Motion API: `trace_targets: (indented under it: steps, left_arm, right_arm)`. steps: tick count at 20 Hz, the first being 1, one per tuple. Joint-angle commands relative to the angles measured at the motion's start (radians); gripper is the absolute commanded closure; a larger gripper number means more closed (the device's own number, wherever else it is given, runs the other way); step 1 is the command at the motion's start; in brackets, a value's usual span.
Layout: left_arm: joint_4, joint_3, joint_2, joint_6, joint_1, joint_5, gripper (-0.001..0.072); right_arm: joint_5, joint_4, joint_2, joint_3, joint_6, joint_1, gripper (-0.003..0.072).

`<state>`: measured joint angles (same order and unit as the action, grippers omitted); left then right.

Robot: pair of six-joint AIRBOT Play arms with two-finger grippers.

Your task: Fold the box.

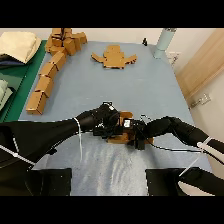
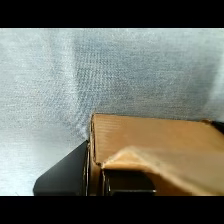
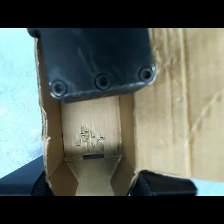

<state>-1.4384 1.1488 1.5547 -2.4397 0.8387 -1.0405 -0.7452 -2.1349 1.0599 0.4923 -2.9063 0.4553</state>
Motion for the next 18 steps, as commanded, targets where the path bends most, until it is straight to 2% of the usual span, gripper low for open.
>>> trace_targets:
  steps: [1, 2, 3, 13, 14, 15, 16, 18]
  left_arm:
    - [-0.010, -0.001, 0.003, -0.011, 0.010, -0.008, 0.0609]
    - [-0.011, -0.001, 0.003, -0.011, 0.014, -0.008, 0.0611]
    - [-0.022, -0.001, 0.003, -0.010, 0.016, -0.008, 0.0696]
    - [-0.036, 0.029, 0.003, 0.016, 0.021, -0.024, 0.0697]
    - [-0.036, 0.029, 0.003, 0.017, 0.021, -0.026, 0.0615]
    - [-0.036, 0.029, 0.003, 0.016, 0.021, -0.025, 0.0373]
    - [-0.036, 0.029, 0.003, 0.015, 0.020, -0.026, 0.0284]
    - [-0.036, 0.030, 0.002, 0.015, 0.020, -0.026, 0.0283]
  right_arm:
    - [0.000, 0.000, 0.000, 0.001, 0.000, 0.001, 0.0111]
    - [0.000, 0.000, 0.000, 0.001, 0.000, 0.001, 0.0111]
    - [0.000, 0.000, 0.000, 0.001, 0.000, 0.001, 0.0111]
    - [0.000, 0.000, 0.000, 0.001, 0.000, 0.001, 0.0111]
    - [0.000, 0.000, 0.000, 0.001, 0.000, 0.001, 0.0111]
    - [0.000, 0.000, 0.000, 0.001, 0.000, 0.001, 0.0111]
    - [0.000, 0.000, 0.000, 0.001, 0.000, 0.001, 0.0111]
    - [0.000, 0.000, 0.000, 0.001, 0.000, 0.001, 0.0111]
